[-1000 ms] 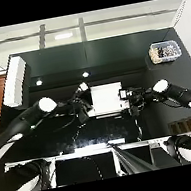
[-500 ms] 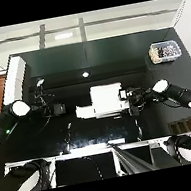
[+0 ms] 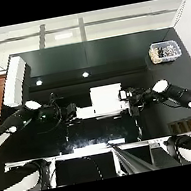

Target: Fold the box and place the chain.

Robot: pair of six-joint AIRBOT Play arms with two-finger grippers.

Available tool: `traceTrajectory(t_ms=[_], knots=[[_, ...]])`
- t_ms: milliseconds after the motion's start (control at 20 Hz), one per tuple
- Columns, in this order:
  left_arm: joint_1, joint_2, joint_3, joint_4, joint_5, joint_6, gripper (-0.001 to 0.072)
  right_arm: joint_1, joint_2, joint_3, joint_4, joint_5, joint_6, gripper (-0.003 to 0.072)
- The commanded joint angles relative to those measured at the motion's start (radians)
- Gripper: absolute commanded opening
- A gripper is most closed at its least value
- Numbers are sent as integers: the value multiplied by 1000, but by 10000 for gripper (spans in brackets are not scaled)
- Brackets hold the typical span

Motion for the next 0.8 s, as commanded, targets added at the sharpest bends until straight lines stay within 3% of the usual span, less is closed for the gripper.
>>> traceTrajectory(t_ms=[0,100,150,350,450,600,750], knots=[[-36,-27,0,-214,-28,197,24,1,0,0,0,0,0,192],[-30,-27,13,-262,-74,264,30,0,0,0,0,0,0,192],[-25,-27,21,-256,-90,266,77,1,0,0,0,0,0,192],[33,-27,52,-256,-168,267,546,1,0,0,0,0,0,192],[59,-27,68,-257,-221,285,681,1,0,0,0,0,0,192],[28,-27,86,-256,-274,334,694,1,0,0,0,0,0,192],[-23,-27,102,-256,-257,364,691,1,0,0,0,0,0,192]])
